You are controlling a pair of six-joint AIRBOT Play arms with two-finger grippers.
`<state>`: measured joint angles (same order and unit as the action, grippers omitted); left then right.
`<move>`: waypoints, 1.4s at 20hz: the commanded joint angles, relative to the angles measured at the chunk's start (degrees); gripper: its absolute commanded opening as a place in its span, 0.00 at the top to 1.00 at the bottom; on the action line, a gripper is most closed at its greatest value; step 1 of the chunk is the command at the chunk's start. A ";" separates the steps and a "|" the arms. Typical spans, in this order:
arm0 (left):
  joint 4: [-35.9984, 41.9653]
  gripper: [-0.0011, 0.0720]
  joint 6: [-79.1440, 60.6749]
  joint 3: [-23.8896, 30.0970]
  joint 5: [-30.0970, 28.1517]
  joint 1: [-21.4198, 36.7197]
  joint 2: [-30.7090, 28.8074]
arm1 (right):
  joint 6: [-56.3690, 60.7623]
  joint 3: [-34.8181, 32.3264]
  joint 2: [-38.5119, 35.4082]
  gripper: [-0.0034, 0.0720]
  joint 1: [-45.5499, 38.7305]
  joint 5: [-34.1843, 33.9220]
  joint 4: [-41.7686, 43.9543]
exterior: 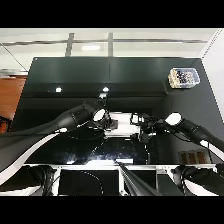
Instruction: Fold the box and place the chain.
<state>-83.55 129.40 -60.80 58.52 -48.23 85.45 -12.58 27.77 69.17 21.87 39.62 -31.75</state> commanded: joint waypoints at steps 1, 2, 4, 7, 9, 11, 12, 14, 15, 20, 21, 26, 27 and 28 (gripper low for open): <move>0.09 0.68 0.04 -0.85 0.04 -0.07 0.48 | 0.00 0.02 0.02 0.33 0.07 0.02 0.00; 0.28 0.68 0.04 -0.87 0.02 -0.07 0.46 | 0.00 0.00 0.02 0.33 0.07 0.02 0.00; 0.26 0.68 0.04 -0.87 0.02 -0.13 0.48 | 0.00 0.00 0.02 0.33 0.07 0.02 0.00; 0.26 0.68 0.04 -0.87 0.02 -0.33 0.83 | 0.00 0.00 0.02 0.33 0.07 0.02 0.00; 0.22 0.69 0.04 -0.87 0.04 -0.90 1.16 | 0.02 0.00 0.02 0.33 0.07 0.02 0.00; 0.04 0.85 0.02 -0.87 0.04 -1.07 1.16 | 0.02 0.00 0.02 0.33 0.07 0.02 0.02; 0.02 0.91 0.02 -0.87 0.07 -1.07 1.16 | 0.00 0.00 0.02 0.33 0.07 0.02 0.00; 0.04 0.95 0.02 -0.87 0.07 -1.09 1.16 | 0.00 0.00 0.02 0.33 0.07 0.02 0.02; 0.04 0.95 0.02 -0.87 0.13 -1.09 1.16 | 0.00 0.00 0.02 0.33 0.07 0.02 0.00; 0.26 0.58 0.02 -0.87 0.35 -1.07 1.16 | 0.00 0.00 0.00 0.33 0.07 0.02 0.00; 0.24 0.58 0.02 -0.87 0.50 -1.07 1.16 | 0.00 0.00 0.02 0.33 0.07 0.02 0.00; 0.00 0.59 0.02 -0.87 0.48 -1.07 1.16 | 0.02 0.00 0.02 0.33 0.07 0.02 0.00; 0.00 0.62 0.02 -0.87 0.44 -1.07 1.16 | 0.02 0.00 0.02 0.33 0.07 0.02 0.00; 0.02 0.74 0.02 -0.87 0.42 -1.07 1.16 | 0.00 0.00 0.02 0.33 0.07 0.02 0.02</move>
